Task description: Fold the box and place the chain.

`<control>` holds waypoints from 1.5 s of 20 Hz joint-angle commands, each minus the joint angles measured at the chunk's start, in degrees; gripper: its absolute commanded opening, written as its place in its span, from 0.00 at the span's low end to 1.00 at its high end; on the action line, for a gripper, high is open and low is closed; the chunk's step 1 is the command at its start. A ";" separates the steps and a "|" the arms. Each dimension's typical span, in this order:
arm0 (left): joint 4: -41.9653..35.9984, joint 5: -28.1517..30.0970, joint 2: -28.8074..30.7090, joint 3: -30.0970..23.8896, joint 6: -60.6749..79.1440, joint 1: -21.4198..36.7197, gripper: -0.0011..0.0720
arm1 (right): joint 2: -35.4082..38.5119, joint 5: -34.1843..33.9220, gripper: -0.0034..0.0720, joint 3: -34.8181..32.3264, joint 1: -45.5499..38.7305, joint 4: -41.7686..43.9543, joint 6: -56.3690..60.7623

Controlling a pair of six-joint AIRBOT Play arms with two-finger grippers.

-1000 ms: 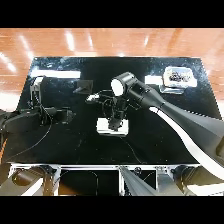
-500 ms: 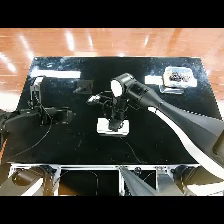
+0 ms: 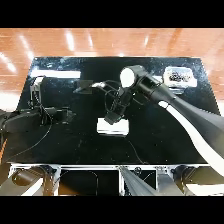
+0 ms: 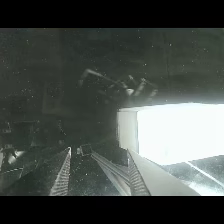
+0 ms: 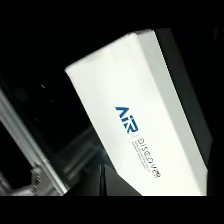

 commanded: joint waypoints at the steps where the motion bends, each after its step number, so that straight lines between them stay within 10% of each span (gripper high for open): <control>1: -0.02 0.24 -0.04 0.00 0.02 -0.04 0.65 | 3.43 -6.16 0.09 -1.27 -2.99 6.69 11.30; 9: -0.79 1.18 -0.04 0.00 0.00 -0.09 0.65 | 31.93 -51.17 0.09 -46.34 -4.94 14.86 40.74; 30: -1.33 0.50 -1.27 0.00 0.00 -0.11 0.65 | 24.24 -46.45 0.09 -49.51 -3.13 34.07 19.45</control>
